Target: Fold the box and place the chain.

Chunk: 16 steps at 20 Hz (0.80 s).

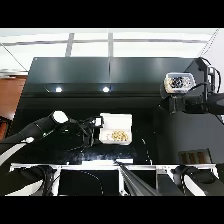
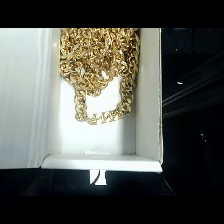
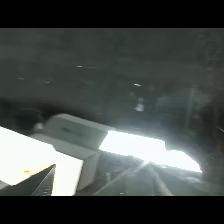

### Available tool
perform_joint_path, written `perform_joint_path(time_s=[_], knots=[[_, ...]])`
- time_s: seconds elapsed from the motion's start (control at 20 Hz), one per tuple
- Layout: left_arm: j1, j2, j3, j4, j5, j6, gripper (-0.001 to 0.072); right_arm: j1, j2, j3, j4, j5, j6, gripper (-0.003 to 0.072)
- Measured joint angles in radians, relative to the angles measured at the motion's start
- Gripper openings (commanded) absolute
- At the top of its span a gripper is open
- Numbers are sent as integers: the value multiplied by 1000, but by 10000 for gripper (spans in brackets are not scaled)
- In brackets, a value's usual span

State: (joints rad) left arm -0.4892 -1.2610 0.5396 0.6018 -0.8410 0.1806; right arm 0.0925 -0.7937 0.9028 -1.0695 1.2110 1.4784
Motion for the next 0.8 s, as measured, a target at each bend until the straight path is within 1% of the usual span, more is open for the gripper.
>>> perform_joint_path(time_s=[0.15,0.25,0.35,0.45,0.6,0.7,0.8], knots=[[-1,0,0,8,0,0,343,32,-60,-3,-20,-56,-10,720],[-1,0,0,13,0,0,344,51,-135,-5,4,-119,-43,720],[-1,0,0,16,0,0,344,69,-232,-5,75,-174,-121,720],[-1,0,0,18,0,-1,345,89,-324,-5,174,-205,-258,720],[-1,0,0,18,0,-2,346,118,-416,-5,340,-183,-522,720],[-1,0,0,19,0,-2,346,130,-444,-5,425,-122,-689,720],[-1,0,0,19,0,-2,346,137,-460,-5,468,-43,-806,720]])
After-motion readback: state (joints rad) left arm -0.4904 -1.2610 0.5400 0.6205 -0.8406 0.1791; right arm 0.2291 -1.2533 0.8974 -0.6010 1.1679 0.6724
